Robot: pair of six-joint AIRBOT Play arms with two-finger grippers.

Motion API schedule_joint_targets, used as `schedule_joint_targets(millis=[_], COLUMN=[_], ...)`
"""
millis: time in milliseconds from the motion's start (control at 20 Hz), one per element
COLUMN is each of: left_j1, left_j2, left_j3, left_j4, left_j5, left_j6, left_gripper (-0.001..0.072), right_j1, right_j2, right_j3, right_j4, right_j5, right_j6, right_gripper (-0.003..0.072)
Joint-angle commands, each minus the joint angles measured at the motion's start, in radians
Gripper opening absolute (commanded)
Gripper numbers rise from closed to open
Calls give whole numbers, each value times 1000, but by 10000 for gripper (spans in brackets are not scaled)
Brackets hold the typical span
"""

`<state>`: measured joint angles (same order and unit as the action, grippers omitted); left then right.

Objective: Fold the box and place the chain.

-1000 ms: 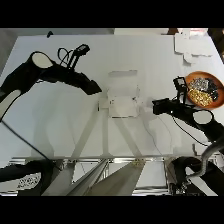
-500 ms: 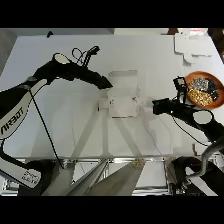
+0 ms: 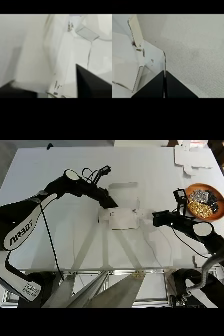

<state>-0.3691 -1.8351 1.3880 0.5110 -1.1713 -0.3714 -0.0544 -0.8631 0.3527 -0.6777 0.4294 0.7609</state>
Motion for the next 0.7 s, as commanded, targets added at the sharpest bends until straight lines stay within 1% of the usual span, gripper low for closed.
schedule_joint_targets(millis=[0, 100, 150, 200, 650], left_j1=[-18, -18, -17, -17, -18], left_j2=[-3, -3, -3, -3, -2], left_j3=[0, 0, 0, 0, 1], left_j4=[1, -1, -1, -1, -2], left_j5=[-6, -6, -6, -7, -7], left_j6=[61, 62, 62, 62, 57], left_gripper=[304, 194, 45, 9, 12], right_j1=[1, 1, 1, 1, 1], right_j2=[0, 0, 0, 0, 0], right_j3=[0, 0, 0, 0, 0], right_j4=[0, 0, 0, 0, 0], right_j5=[0, 0, 0, 0, 0], right_j6=[0, 0, 0, 0, 0], right_gripper=[6, 6, 6, 6, 6])
